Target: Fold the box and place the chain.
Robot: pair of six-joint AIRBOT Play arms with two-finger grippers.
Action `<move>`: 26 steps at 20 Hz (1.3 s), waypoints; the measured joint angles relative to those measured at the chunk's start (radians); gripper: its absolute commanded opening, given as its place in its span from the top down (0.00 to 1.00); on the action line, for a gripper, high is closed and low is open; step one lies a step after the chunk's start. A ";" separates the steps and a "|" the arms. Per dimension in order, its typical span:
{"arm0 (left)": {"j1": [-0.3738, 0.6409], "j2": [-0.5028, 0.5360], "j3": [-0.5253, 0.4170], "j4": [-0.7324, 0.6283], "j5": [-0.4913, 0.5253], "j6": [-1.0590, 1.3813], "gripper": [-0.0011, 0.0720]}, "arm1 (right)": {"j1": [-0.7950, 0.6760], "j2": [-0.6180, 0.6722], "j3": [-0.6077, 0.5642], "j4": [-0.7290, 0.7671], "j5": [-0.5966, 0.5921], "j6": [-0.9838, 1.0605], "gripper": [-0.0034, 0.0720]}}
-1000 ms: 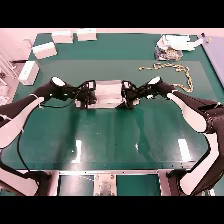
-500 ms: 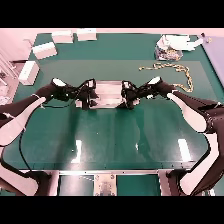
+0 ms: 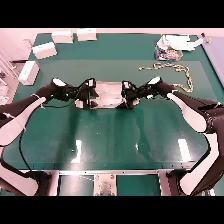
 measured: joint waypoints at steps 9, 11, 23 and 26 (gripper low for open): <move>0.000 0.000 0.000 -0.003 0.003 -0.005 0.58 | 0.000 0.000 0.000 0.000 0.000 0.002 0.18; 0.000 0.000 0.000 -0.003 0.003 -0.005 0.59 | 0.000 0.000 0.000 0.000 0.000 0.002 0.18; 0.035 0.009 0.000 0.002 0.041 0.061 0.96 | 0.000 0.000 0.000 0.000 0.000 0.001 0.18; 0.075 0.027 0.000 0.000 0.019 0.069 0.96 | 0.000 0.000 0.000 0.000 0.000 0.000 0.18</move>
